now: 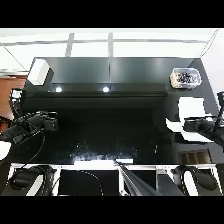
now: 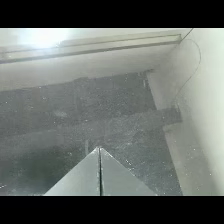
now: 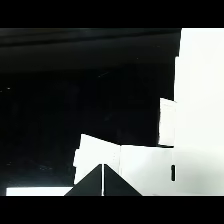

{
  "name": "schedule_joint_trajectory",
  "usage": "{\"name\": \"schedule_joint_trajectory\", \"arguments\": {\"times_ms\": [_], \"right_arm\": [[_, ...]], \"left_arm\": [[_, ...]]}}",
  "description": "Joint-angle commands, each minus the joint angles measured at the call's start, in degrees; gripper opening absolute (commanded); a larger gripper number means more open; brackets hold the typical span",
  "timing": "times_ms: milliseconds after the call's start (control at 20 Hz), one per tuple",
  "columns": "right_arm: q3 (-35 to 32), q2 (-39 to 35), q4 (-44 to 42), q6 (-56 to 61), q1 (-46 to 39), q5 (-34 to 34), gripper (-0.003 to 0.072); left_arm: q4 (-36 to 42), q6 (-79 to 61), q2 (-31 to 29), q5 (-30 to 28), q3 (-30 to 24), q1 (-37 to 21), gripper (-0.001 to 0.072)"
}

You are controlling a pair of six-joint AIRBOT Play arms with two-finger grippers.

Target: Fold the box and place the chain.

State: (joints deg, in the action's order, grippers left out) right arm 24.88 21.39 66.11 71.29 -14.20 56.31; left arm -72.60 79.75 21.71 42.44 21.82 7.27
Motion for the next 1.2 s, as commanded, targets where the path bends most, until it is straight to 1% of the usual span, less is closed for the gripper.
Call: {"name": "schedule_joint_trajectory", "arguments": {"times_ms": [0,450,550,650,750,850,1000,1050,1150], "right_arm": [[0.0,0.0,0.0,0.0,0.0,0.0,0.0011],[0.0,0.0,0.2,-0.5,0.0,-0.1,0.0011],[0.0,0.0,2.8,-4.8,0.0,-2.1,0.0011],[0.0,0.0,4.4,-5.4,0.0,-3.6,0.0011],[0.0,0.0,4.1,-5.3,0.0,-6.1,0.0011],[0.0,0.0,3.8,-5.4,0.0,-6.8,0.0011],[0.0,0.0,2.9,-5.4,0.0,-11.5,0.0012],[0.0,0.0,2.9,-5.3,0.0,-12.5,0.0011],[0.0,0.0,0.9,-5.3,0.0,-15.1,0.0011]], "left_arm": [[0.0,0.0,0.0,0.0,0.0,0.0,0.0026],[0.0,0.0,0.0,0.0,0.0,0.0,0.0025],[0.0,0.0,0.0,0.0,0.0,0.0,0.0025],[0.0,0.0,0.0,0.0,0.0,0.0,0.0026],[0.0,0.0,0.0,0.0,0.0,0.0,0.0026],[0.0,0.0,0.0,-0.1,0.0,0.0,0.0026],[0.0,0.0,0.0,-0.2,0.0,0.0,0.0025],[0.0,0.0,0.0,-1.4,-0.1,0.0,0.0026],[0.0,0.0,0.0,-6.6,-0.1,0.0,0.0026]]}}
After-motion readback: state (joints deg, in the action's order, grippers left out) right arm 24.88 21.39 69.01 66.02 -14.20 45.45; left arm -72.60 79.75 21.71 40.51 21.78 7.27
